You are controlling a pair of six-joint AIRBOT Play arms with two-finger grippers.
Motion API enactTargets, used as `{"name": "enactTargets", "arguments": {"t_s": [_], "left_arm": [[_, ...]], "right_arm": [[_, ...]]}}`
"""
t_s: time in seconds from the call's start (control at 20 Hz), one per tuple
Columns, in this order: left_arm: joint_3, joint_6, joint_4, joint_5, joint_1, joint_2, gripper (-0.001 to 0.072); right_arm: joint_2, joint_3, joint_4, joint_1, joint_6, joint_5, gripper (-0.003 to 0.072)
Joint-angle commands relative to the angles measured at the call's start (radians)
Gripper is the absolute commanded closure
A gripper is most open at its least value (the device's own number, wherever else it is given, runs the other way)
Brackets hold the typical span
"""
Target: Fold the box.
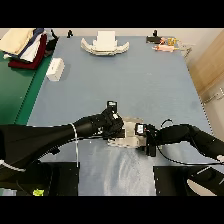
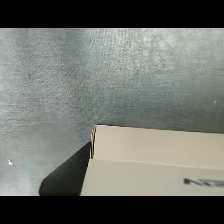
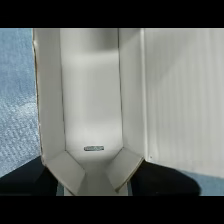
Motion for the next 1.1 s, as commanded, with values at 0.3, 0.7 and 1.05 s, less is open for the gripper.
{"name": "enactTargets", "arguments": {"t_s": [0.3, 0.7, 1.05], "left_arm": [[0.004, -0.040, -0.001, 0.002, -0.034, -0.005, 0.0570], [0.037, -0.066, -0.005, -0.072, -0.033, -0.002, 0.0198], [0.139, 0.005, 0.085, -0.422, 0.000, 0.151, 0.0200]], "right_arm": [[-0.001, 0.000, 0.000, 0.000, 0.000, 0.000, 0.0097], [-0.001, 0.000, 0.000, 0.000, 0.000, 0.000, 0.0097], [-0.001, 0.000, 0.000, 0.000, 0.000, 0.000, 0.0097]]}}
